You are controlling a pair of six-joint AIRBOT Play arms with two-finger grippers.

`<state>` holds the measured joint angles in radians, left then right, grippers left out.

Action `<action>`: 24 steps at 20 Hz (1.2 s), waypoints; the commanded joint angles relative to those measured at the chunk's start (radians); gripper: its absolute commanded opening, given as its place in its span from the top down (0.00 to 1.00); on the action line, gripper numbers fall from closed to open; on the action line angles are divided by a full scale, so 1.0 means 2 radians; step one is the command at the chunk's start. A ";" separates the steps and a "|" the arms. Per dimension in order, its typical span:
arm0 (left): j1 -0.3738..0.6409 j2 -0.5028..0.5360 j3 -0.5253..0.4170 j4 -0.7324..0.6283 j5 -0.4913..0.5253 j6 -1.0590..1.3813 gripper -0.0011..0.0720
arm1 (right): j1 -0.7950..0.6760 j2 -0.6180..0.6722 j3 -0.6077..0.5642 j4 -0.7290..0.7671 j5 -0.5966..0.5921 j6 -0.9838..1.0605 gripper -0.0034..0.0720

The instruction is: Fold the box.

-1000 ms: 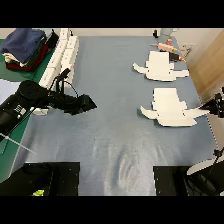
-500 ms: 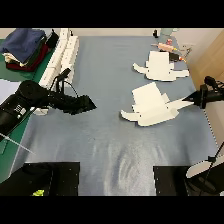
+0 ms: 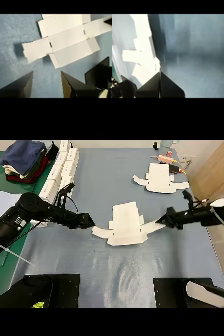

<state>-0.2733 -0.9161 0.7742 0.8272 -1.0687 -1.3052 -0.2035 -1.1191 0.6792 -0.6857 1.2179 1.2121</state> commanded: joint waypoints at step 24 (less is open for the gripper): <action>0.082 -0.058 0.015 -0.009 -0.070 0.018 0.27 | 0.100 0.169 -0.160 0.006 -0.050 -0.150 0.95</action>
<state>-0.1631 -0.9958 0.7986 0.8104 -1.1717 -1.2938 -0.0353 -0.8757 0.3843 -0.6727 1.1790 1.0103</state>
